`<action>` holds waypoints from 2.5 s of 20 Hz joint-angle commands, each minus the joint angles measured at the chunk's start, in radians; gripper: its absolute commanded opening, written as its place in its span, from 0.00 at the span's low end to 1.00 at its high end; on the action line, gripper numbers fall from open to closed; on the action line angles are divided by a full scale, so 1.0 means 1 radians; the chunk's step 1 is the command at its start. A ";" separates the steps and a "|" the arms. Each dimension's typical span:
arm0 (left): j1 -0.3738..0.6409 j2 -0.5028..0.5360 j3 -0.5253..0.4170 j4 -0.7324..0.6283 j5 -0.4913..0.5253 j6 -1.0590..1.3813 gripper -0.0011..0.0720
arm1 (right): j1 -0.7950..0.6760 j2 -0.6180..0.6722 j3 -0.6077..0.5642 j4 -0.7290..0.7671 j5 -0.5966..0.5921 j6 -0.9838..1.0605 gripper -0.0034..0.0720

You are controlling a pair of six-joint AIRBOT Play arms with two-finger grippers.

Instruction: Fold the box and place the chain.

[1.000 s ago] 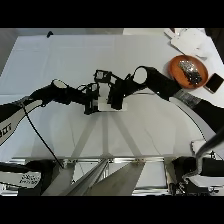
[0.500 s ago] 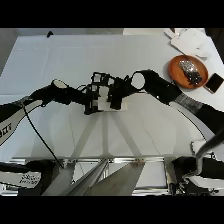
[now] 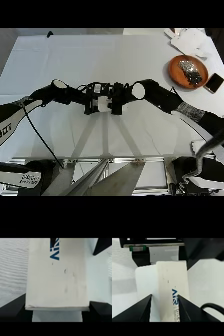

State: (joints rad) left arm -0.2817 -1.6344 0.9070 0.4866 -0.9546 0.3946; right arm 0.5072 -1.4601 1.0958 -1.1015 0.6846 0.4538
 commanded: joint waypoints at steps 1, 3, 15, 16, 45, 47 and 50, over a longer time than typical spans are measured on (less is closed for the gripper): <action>0.000 0.000 0.000 0.001 -0.003 0.001 0.53 | 0.003 0.003 -0.019 -0.005 -0.101 -0.010 0.53; 0.000 0.000 0.000 0.001 -0.003 0.001 0.53 | 0.003 0.006 -0.019 -0.005 -0.109 -0.010 0.53; 0.000 0.000 0.000 0.001 -0.003 0.001 0.53 | 0.003 0.023 -0.019 -0.056 -0.084 -0.011 0.43; 0.000 0.000 0.000 0.001 -0.003 0.001 0.53 | 0.003 0.023 -0.019 -0.071 -0.079 -0.010 0.43; 0.000 0.000 0.000 0.001 -0.003 0.001 0.53 | -0.137 0.119 -0.015 0.173 0.116 0.414 0.17; 0.000 0.000 0.000 0.001 -0.003 0.001 0.53 | -0.138 0.106 -0.015 0.245 0.108 0.408 0.06; 0.000 0.000 0.000 0.001 -0.002 0.001 0.53 | -0.138 0.043 -0.004 0.393 0.116 0.410 0.06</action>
State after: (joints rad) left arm -0.2821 -1.6344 0.9066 0.4870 -0.9577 0.3958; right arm 0.3775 -1.3777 1.0855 -0.8673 0.7948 0.8364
